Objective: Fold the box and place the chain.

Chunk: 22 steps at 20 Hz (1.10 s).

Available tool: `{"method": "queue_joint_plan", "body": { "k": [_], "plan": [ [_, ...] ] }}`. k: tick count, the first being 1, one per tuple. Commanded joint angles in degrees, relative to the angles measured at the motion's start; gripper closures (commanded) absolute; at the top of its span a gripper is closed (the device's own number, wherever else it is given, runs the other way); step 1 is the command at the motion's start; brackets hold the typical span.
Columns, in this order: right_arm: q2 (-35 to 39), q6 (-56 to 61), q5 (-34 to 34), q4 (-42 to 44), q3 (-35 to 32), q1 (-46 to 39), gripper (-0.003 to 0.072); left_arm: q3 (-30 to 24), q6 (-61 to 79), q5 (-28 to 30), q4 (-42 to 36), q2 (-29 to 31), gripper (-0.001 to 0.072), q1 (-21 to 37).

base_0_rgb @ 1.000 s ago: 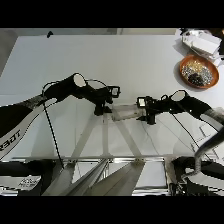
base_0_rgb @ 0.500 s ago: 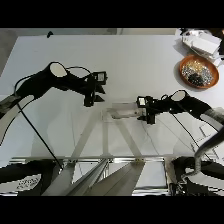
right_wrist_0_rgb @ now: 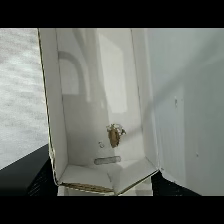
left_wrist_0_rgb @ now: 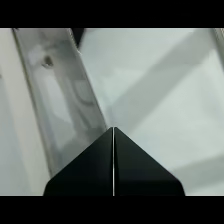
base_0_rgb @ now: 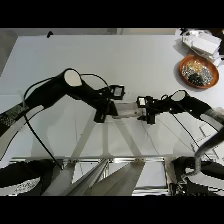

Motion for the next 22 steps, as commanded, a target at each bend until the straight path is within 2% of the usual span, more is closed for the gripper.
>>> {"method": "queue_joint_plan", "body": {
  "k": [1, 2, 4, 10, 13, 17, 19, 22],
  "plan": [
    [-0.02, 0.02, 0.09, 0.0, -0.04, 0.02, 0.0284, 0.02, -11.58, 18.91, -0.35, -1.25, 0.0706, -3.17],
    [-0.02, 0.0, 0.07, -0.02, -0.04, 0.02, 0.0284, -0.04, -14.88, 22.62, -0.39, -1.73, 0.0706, -2.54],
    [-0.02, 0.02, 0.09, 0.0, -0.02, 0.02, 0.0284, -0.04, -19.93, 26.18, -0.37, -3.3, 0.0707, -1.07],
    [-0.02, 0.02, 0.07, 0.0, -0.04, 0.02, 0.0284, -0.07, -25.86, 20.35, 1.42, -10.56, 0.0707, 0.04],
    [-0.02, 0.0, 0.07, 0.0, -0.02, 0.02, 0.0284, -0.04, -25.57, 20.44, 1.03, -9.49, 0.0706, 0.09],
    [-0.02, 0.0, 0.07, 0.0, -0.02, 0.02, 0.0284, -0.04, -24.24, 19.56, 1.49, -5.07, 0.0706, 0.13],
    [-0.02, 0.0, 0.07, -0.02, -0.02, 0.02, 0.0284, -0.07, -24.61, 17.25, 6.71, -2.23, 0.0708, 0.13],
    [-0.02, 0.0, 0.07, 0.0, -0.02, 0.02, 0.0284, -0.07, -32.68, 9.86, 21.94, 1.57, 0.0709, 0.11]
  ]
}}
